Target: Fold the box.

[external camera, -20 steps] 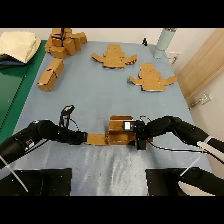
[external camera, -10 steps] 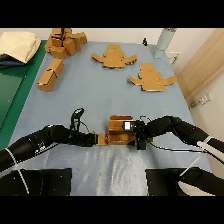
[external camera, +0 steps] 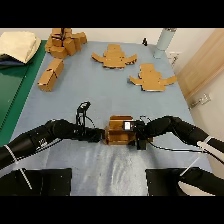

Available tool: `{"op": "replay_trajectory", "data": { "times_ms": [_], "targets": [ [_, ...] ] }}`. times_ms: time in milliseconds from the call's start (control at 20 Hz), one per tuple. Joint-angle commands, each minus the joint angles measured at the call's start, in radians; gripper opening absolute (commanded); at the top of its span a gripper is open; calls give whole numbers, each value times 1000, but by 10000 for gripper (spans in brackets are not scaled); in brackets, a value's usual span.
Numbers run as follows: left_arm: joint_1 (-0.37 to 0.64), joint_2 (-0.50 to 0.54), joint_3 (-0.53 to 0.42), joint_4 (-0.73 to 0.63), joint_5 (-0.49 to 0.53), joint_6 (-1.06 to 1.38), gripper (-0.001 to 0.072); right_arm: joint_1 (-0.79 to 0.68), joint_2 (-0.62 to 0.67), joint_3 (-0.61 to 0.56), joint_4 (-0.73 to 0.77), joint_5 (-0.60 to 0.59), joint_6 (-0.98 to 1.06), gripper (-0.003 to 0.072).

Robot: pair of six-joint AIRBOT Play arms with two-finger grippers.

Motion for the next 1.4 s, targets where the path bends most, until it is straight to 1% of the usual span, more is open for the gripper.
{"op": "replay_trajectory", "data": {
  "times_ms": [0, 50, 100, 350, 450, 550, 600, 750, 800, 900, 950, 1000, 1050, 1150, 1250, 1300, 1350],
  "targets": [
    [-1, -1, 27, 3, -17, 2, 379, 0, 0, 0, 0, 0, 0, 460],
    [-1, -1, 27, 3, -17, 2, 444, 0, 0, 0, 0, 0, 0, 459],
    [-1, -1, 27, 2, -16, 2, 405, 0, 0, 0, 0, 0, 0, 459],
    [-3, -17, 28, -43, -7, 20, 417, 0, 0, 0, 0, 0, 0, 459],
    [-3, -34, 28, -114, -6, 75, 417, 0, 0, 0, 0, 0, 0, 460],
    [-3, -57, 28, -188, 23, 116, 415, 0, 0, 0, 0, 0, 0, 459],
    [-3, -68, 28, -203, 47, 116, 414, 0, 0, 0, 0, 0, 0, 459],
    [-3, -82, 28, -205, 72, 115, 414, 0, 0, 0, 0, 0, 0, 459],
    [-3, -85, 28, -206, 69, 112, 414, 0, 0, 0, 0, 0, 0, 459],
    [-10, -96, 34, -200, 17, 106, 414, 0, 0, 0, 0, 0, 0, 460],
    [-22, -102, 41, -194, 9, 71, 415, 0, 0, 0, 0, 0, 0, 460],
    [-41, -113, 55, -150, 15, 5, 414, 0, 0, 0, 0, 0, 0, 459],
    [-61, -128, 77, -76, 13, -84, 414, 0, 0, 0, 0, 0, 0, 459],
    [-115, -175, 149, 129, -24, -298, 414, 0, 0, 0, 0, 0, 0, 460],
    [-175, -230, 251, 362, -105, -518, 414, 0, 0, 0, 0, 0, 0, 459],
    [-198, -258, 304, 477, -174, -633, 415, 0, 0, 0, 0, 0, 0, 460],
    [-211, -281, 349, 553, -240, -718, 414, 0, 0, 0, 0, 0, 0, 459]
  ]
}}
